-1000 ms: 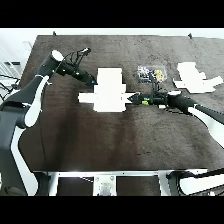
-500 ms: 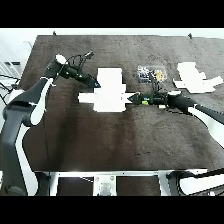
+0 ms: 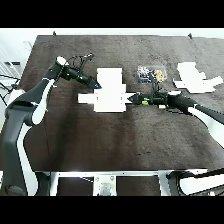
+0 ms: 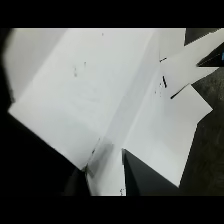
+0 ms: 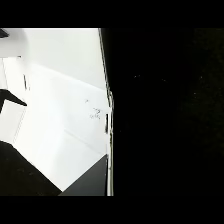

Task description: Fold the box and place the chain.

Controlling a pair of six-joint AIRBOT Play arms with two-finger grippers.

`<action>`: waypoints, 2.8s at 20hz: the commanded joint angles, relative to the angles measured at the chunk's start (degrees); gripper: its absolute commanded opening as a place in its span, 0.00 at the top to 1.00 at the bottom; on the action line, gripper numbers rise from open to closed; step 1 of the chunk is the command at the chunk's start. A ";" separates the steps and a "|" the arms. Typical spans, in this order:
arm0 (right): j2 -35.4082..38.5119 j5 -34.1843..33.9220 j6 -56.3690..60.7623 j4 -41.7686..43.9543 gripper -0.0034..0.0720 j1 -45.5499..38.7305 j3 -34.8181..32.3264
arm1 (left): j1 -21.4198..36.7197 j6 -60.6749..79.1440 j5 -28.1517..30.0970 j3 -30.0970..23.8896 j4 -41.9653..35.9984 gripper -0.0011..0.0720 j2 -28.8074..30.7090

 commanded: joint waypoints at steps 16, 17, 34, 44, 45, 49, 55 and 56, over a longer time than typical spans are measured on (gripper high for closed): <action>1.46 3.37 0.00 1.53 0.54 -4.76 0.04 | 0.00 23.30 -8.22 0.00 -3.89 0.97 -0.04; 2.10 5.05 0.00 2.38 0.54 -6.29 0.04 | 0.00 25.92 -8.61 -0.24 -4.61 0.97 0.02; 5.20 9.53 -1.07 3.52 0.54 -12.96 -2.58 | 0.11 54.01 6.19 -20.85 -14.29 0.97 7.98; 5.20 9.53 -1.09 3.54 0.53 -12.96 -2.73 | -0.20 58.53 6.80 -22.93 -13.29 0.96 7.21; 5.20 9.53 -1.09 3.52 0.53 -12.96 -2.73 | -0.20 58.53 6.88 -22.93 -13.27 0.96 7.19; 5.20 9.53 -1.09 3.52 0.53 -12.96 -2.73 | -0.20 61.48 6.99 -22.93 -13.27 0.96 6.36; 5.20 9.53 -3.37 3.54 0.53 -12.96 -2.73 | -0.20 61.44 7.67 -22.91 -13.09 0.96 6.25; 5.20 9.53 -3.96 3.58 0.53 -12.96 -2.73 | -0.20 61.40 7.65 -22.91 -13.09 0.96 6.25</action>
